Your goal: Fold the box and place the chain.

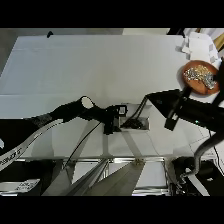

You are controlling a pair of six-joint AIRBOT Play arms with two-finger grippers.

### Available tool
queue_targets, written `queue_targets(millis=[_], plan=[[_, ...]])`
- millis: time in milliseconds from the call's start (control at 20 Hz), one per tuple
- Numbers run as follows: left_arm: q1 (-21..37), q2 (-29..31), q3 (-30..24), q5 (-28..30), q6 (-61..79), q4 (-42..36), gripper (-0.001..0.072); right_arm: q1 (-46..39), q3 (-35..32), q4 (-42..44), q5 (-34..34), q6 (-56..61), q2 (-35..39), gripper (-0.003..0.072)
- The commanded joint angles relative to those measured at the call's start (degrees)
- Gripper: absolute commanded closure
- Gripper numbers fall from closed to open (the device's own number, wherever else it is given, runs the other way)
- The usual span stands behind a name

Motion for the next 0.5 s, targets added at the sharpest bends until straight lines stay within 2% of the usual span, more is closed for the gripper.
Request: queue_targets(millis=[0,200,450], plan=[[0.0,0.0,0.0,0.0,0.0,0.0,0.0640,0.0,0.1,0.1,4.0,-2.2,-7.4,0.0677],[0.0,0.0,0.0,0.0,0.0,0.0,0.0640,0.0,0.1,-1.1,7.1,-3.1,-14.7,0.0677],[0.0,0.0,0.0,0.0,0.0,0.0,0.0640,0.0,0.1,-6.7,7.3,-3.7,-17.5,0.0676]])
